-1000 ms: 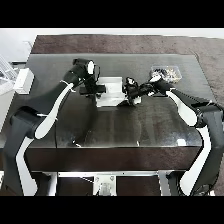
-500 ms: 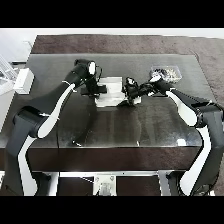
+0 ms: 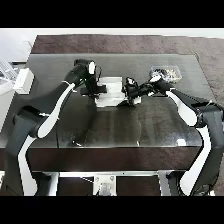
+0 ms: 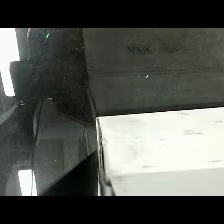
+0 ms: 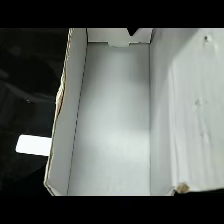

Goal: Fold the box and place the chain.

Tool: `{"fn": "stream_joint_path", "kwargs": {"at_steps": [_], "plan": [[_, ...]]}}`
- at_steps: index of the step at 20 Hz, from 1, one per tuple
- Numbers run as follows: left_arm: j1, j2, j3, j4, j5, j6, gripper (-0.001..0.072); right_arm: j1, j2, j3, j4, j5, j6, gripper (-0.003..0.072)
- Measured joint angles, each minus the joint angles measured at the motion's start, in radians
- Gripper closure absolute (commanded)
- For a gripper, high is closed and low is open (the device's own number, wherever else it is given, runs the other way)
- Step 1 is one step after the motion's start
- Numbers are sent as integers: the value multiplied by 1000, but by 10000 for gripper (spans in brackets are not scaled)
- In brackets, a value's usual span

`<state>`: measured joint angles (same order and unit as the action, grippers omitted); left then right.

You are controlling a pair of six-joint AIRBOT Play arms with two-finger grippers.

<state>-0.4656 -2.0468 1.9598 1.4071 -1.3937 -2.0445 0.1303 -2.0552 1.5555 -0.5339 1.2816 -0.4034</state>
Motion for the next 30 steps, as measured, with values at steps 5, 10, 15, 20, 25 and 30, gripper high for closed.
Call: {"fn": "stream_joint_path", "kwargs": {"at_steps": [5,10,15,20,25,30], "plan": [[2,3,22,-2,-28,5,162,0,0,0,1,1,-1,100],[8,10,67,-11,-92,28,162,0,0,0,1,1,0,101],[48,37,90,-44,-239,87,162,0,0,0,2,1,-1,100],[100,137,94,-81,-286,272,162,0,0,0,2,2,0,101],[212,177,43,-233,-259,623,162,0,0,0,2,2,0,100],[308,183,-137,-373,-64,1098,-11,0,0,0,2,2,-1,101]]}}
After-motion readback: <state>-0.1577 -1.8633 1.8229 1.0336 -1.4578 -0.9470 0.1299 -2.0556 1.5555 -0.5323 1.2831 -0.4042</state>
